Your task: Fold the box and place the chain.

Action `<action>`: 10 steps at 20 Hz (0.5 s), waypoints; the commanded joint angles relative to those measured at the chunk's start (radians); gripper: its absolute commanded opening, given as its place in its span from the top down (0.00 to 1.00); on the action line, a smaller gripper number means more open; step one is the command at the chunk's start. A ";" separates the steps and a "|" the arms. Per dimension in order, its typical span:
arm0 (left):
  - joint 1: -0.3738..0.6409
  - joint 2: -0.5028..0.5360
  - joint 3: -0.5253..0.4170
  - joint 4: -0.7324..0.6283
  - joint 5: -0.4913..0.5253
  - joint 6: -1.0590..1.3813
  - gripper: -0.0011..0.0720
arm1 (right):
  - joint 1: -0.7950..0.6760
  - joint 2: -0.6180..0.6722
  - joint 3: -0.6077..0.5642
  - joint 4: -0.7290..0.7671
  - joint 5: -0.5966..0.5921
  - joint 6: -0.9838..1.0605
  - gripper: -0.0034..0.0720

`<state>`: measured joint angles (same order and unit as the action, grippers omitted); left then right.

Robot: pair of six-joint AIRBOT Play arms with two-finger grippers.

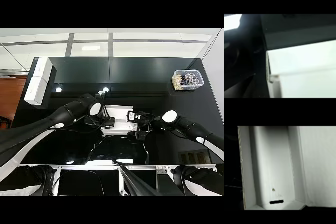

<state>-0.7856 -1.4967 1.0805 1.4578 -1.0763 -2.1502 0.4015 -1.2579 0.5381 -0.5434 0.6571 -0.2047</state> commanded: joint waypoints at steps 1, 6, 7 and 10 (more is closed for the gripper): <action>-0.028 -0.031 0.025 0.070 -0.035 -0.124 0.36 | 0.001 0.000 0.000 0.000 0.001 0.000 0.83; -0.029 -0.029 0.042 0.070 -0.032 -0.135 0.45 | 0.001 0.000 0.000 0.000 0.001 0.000 0.83; -0.029 -0.029 0.043 0.070 -0.034 -0.137 0.45 | 0.001 0.000 0.000 0.000 0.001 0.000 0.83; -0.029 -0.031 0.043 0.076 -0.032 -0.193 0.56 | 0.001 0.000 0.000 0.000 0.001 0.000 0.83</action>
